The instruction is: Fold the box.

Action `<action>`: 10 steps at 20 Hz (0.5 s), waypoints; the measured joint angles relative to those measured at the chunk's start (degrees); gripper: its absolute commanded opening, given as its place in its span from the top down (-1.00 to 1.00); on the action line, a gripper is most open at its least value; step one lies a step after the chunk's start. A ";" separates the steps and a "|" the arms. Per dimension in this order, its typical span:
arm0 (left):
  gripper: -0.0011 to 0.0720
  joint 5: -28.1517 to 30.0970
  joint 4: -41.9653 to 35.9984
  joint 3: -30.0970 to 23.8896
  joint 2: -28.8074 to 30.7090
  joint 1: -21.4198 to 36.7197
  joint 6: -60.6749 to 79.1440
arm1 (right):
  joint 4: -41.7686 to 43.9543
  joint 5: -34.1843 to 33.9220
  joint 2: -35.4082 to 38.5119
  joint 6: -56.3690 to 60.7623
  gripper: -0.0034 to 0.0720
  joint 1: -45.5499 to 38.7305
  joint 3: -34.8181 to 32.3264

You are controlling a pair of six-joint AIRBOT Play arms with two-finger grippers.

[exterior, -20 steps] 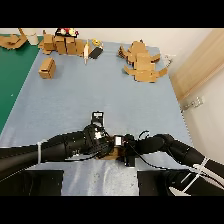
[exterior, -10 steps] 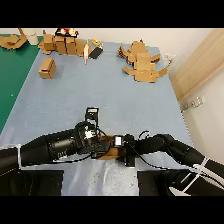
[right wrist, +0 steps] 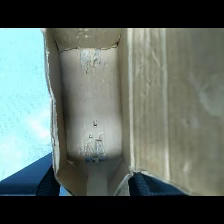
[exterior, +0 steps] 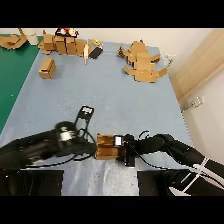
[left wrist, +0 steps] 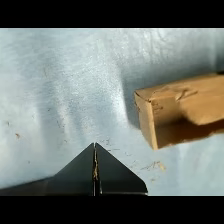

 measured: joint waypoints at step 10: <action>0.94 22.95 -28.68 -18.21 15.58 31.19 57.66 | 0.00 0.00 0.00 0.00 -0.25 -0.02 0.00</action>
